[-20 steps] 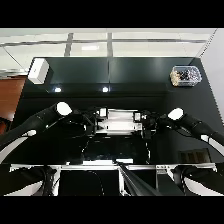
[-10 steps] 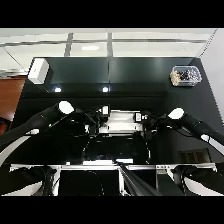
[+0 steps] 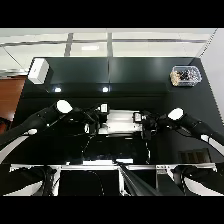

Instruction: Fold the box and place the chain.

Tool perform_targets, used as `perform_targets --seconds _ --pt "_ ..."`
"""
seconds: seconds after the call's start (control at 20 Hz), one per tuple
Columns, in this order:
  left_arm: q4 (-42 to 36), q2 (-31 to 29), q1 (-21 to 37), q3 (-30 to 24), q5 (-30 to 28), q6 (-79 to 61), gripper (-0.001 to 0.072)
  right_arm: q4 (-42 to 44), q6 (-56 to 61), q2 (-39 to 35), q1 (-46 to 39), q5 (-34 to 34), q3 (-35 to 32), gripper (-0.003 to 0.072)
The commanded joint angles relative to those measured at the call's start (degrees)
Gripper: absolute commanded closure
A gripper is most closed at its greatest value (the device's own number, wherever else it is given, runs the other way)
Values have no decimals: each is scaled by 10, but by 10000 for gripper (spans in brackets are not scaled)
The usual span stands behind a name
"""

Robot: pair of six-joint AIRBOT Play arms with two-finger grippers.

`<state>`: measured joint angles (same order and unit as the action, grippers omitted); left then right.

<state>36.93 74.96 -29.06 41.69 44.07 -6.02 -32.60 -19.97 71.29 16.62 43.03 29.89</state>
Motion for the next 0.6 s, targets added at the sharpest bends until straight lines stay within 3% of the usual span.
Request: perform_targets --seconds 0.0,0.35,0.55 --pt "59 -3 11 0 -5 50 272 0 1 0 0 1 0 549" --pt "92 -3 28 0 61 89 272 0 1 0 0 1 0 548" --pt "40 -1 19 0 48 92 272 0 1 0 0 1 0 548"
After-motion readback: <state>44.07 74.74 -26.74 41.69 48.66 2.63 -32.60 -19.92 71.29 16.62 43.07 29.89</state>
